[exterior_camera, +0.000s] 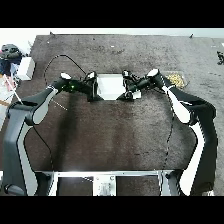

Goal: Fold the box and place the chain.

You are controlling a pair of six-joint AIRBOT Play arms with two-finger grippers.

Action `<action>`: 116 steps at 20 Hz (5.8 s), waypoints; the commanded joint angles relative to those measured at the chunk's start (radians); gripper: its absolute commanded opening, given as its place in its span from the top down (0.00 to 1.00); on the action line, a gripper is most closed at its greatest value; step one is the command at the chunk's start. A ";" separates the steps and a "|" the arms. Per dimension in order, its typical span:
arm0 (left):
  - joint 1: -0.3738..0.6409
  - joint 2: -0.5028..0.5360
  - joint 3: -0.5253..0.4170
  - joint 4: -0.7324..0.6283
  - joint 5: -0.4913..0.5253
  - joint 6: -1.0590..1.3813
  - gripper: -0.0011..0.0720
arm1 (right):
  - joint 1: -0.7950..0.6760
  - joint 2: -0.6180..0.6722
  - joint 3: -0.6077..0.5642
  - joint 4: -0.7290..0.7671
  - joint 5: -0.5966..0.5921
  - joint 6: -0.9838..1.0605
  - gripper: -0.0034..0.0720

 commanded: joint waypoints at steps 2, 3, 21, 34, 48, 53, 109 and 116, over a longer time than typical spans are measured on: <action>0.001 0.000 0.001 0.000 0.001 0.000 0.43 | 0.003 0.000 0.000 0.000 0.000 0.000 0.40; 0.001 0.000 0.001 0.000 -0.001 0.000 0.43 | 0.003 0.000 0.000 0.000 -0.001 0.000 0.40; 0.001 0.000 0.001 0.000 0.000 0.000 0.43 | -0.028 0.015 0.001 -0.008 0.015 0.005 0.00; 0.001 0.000 0.001 0.000 0.000 0.000 0.43 | -0.097 0.164 0.001 -0.132 0.069 0.126 0.00; 0.001 0.000 0.001 0.000 0.000 0.000 0.43 | -0.014 0.185 -0.011 0.154 -0.076 0.229 0.94; 0.001 0.000 0.001 0.000 0.000 0.000 0.43 | -0.008 0.141 -0.011 0.119 -0.212 0.228 0.94; 0.001 0.000 0.001 0.000 0.000 0.000 0.43 | 0.032 0.165 0.019 -0.322 0.044 0.310 0.67; 0.001 0.000 0.001 0.000 0.000 0.000 0.43 | 0.032 0.157 0.017 -0.227 0.047 0.303 0.70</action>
